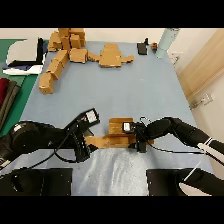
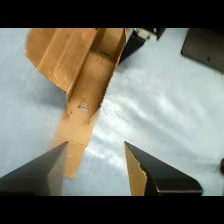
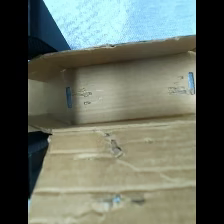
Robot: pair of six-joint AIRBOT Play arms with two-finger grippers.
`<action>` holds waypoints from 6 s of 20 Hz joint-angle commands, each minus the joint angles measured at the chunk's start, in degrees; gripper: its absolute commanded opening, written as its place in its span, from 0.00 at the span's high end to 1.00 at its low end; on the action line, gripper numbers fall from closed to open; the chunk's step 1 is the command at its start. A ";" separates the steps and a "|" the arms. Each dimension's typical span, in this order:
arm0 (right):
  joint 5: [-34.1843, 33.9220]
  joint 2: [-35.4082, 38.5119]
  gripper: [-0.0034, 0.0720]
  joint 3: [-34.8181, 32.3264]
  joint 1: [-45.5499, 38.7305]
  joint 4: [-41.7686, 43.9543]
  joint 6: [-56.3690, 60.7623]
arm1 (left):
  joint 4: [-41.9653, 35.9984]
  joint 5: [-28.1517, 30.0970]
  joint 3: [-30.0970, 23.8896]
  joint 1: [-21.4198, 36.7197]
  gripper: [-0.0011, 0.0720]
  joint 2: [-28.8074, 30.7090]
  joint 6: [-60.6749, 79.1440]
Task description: Fold the box.
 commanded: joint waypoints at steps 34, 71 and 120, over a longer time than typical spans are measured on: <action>0.00 -0.02 0.37 0.02 -0.13 0.00 0.02 | -43.60 18.99 -5.51 4.24 0.76 -28.70 63.54; 0.00 -0.02 0.37 0.02 -0.13 0.00 0.02 | -36.44 21.09 -5.25 4.17 0.18 -28.55 46.80; 0.00 -0.02 0.37 0.02 -0.13 0.00 0.00 | -7.61 4.72 -9.64 19.50 0.97 -16.85 -48.65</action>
